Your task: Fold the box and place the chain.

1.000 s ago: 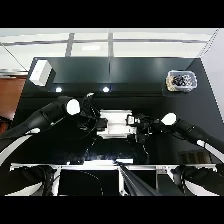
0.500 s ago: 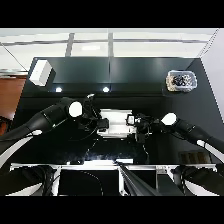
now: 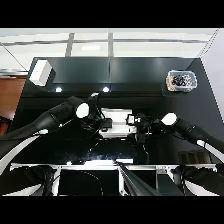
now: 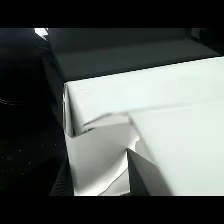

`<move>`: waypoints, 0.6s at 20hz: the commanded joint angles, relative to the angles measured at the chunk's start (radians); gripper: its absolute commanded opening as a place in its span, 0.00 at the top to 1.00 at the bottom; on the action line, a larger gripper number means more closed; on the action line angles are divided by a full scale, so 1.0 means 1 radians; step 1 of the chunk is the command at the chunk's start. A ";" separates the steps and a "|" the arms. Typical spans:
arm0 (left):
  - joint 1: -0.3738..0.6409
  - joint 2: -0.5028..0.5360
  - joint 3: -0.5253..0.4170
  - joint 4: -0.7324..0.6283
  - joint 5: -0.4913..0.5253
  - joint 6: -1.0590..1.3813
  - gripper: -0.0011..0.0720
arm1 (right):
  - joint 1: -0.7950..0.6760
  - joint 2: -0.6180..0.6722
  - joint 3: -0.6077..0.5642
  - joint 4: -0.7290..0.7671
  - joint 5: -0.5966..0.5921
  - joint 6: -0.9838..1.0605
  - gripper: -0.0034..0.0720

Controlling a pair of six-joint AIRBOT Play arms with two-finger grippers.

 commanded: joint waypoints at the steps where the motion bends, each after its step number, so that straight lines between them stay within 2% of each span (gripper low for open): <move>1: -0.013 -0.021 0.023 0.052 -0.029 -0.047 0.45 | 0.000 0.000 0.000 0.000 0.002 -0.001 0.38; 12: -0.062 -0.106 0.121 0.182 -0.122 -0.159 0.45 | 0.000 0.000 0.000 0.000 0.002 -0.001 0.38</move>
